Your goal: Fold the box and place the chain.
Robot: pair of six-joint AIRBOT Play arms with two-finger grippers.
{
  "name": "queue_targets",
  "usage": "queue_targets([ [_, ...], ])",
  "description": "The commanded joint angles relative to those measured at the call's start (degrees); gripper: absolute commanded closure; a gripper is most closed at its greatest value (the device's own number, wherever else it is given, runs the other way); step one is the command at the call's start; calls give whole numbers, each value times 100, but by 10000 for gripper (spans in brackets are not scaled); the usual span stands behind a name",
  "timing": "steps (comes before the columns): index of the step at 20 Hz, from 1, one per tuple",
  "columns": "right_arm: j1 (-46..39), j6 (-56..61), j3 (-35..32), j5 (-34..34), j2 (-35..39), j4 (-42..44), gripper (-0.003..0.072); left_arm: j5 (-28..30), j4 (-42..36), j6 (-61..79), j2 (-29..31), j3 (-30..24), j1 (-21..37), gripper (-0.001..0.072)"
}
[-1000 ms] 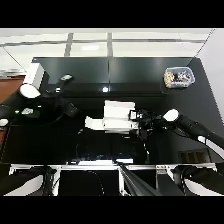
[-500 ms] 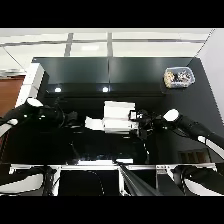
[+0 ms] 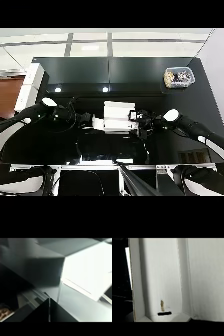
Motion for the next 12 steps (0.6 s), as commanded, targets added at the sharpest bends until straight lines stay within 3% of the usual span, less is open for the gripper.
queue_targets([
  [1, 4, 7, -2, 0, 2, 2, 463, -538, -103, 138, -9, 192, 168, 420],
  [2, 4, 7, -2, 0, 2, 2, 463, -551, -105, 133, -9, 236, 219, 152],
  [3, 4, 7, -2, 0, 2, 0, 464, -549, -105, 133, -9, 289, 245, 3],
  [10, 4, 7, -2, 0, 2, 2, 463, -538, -155, 136, -9, 640, -282, 7],
  [12, 4, 7, -2, 0, 2, 2, 463, -535, -271, 136, -9, 730, -431, 39],
])
